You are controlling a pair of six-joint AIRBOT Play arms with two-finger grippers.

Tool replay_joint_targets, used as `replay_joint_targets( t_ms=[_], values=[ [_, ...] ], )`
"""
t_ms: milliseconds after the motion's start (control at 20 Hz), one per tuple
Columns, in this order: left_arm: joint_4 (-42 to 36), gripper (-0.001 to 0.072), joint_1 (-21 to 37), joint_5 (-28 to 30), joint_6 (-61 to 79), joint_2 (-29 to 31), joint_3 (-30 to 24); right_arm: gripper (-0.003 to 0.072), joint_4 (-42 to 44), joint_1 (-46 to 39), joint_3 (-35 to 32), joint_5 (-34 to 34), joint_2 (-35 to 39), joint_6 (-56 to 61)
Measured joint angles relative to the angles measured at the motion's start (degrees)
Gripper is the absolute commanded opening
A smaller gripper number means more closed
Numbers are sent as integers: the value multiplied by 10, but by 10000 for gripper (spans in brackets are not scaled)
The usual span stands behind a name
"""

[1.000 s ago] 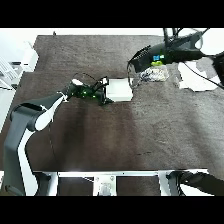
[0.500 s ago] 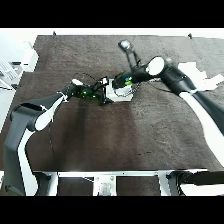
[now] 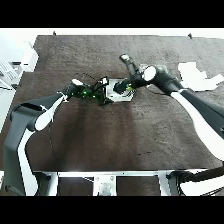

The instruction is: Fold the box and place the chain.

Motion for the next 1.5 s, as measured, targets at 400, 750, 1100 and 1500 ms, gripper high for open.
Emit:
replay_joint_targets(
  t_ms=[400,750,1100,1500],
  values=[
    [0,328,0,0,0,0,0,499,1,-170,-10,-43,4,14],
    [0,328,0,0,0,0,0,499,139,-223,16,-65,-105,-85],
    [0,328,0,0,0,0,0,397,220,-223,70,-30,-172,-159],
    [0,327,0,0,0,0,0,10,240,-215,84,-10,-185,-231]
  ],
)
